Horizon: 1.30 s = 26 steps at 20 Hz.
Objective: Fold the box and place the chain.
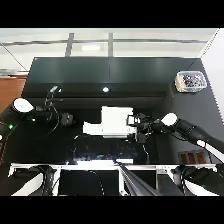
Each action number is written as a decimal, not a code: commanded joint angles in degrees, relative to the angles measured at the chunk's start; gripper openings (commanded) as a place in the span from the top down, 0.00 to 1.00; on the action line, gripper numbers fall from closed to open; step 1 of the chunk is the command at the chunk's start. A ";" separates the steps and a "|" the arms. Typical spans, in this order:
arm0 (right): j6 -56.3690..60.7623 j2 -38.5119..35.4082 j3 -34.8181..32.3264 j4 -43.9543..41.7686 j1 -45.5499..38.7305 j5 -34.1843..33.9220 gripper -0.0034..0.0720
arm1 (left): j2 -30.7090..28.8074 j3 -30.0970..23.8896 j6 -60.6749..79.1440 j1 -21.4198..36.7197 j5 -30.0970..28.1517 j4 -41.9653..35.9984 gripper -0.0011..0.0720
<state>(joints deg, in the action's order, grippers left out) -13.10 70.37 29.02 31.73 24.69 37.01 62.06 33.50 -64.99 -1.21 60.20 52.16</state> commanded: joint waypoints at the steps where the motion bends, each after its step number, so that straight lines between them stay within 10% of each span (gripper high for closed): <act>1: 0.00 0.02 0.02 0.00 0.02 0.04 0.78 | 5.66 -6.19 -1.68 4.50 6.08 -15.85 0.95; 14: 0.00 0.02 0.02 0.00 0.02 0.04 0.78 | 14.29 -4.44 12.00 -7.58 -2.01 -23.80 0.94; 17: 0.00 0.02 0.02 0.00 0.02 0.04 0.78 | 14.27 -2.03 13.60 -8.04 -0.70 -24.85 0.56; 21: 0.00 0.02 0.02 0.00 0.02 0.04 0.78 | 14.27 0.50 13.66 -7.80 2.40 -24.59 0.52; 23: 0.00 0.02 0.02 0.00 0.02 0.04 0.78 | 14.27 1.33 13.60 -7.82 3.72 -24.59 0.00; 26: 0.00 0.02 0.02 0.00 0.02 0.04 0.78 | 14.27 2.32 13.60 -7.98 5.46 -25.24 0.01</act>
<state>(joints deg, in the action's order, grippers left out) -13.10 70.35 29.04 31.73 24.67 37.04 76.29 34.72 -51.77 -9.04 63.70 27.57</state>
